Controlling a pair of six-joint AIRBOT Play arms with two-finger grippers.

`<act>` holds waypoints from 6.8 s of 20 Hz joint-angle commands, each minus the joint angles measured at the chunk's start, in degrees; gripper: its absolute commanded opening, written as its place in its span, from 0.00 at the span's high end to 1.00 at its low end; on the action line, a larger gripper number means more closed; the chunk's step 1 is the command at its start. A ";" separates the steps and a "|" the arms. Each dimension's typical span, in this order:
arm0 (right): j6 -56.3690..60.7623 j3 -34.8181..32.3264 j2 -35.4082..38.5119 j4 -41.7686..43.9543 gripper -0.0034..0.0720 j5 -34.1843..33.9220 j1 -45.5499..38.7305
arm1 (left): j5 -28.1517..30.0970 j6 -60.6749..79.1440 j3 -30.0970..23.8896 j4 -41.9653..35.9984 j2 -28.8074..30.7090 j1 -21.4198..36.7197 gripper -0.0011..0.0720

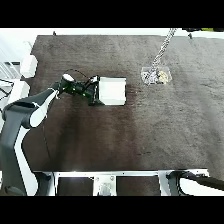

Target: Fold the box and place the chain.

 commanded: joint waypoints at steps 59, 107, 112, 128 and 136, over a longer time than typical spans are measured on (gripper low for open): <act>-9.22 -9.55 1.88 15.02 0.94 -5.44 14.86 | 0.04 0.04 0.02 0.02 -0.02 -0.02 0.47; -10.97 -25.81 -19.65 27.15 0.94 -22.84 1.84 | 0.02 0.04 0.02 0.02 -0.02 -0.02 0.47; -10.95 -25.92 -5.51 23.96 0.94 -15.80 2.54 | 0.00 0.04 0.02 0.02 -0.02 -0.02 0.47; -11.87 -30.25 3.32 23.74 0.94 -14.99 16.74 | 0.00 0.02 0.02 0.02 -0.02 -0.02 0.47; -12.48 -36.81 -3.21 23.91 0.95 -23.85 20.02 | 0.02 0.02 0.02 0.02 -0.02 -0.02 0.47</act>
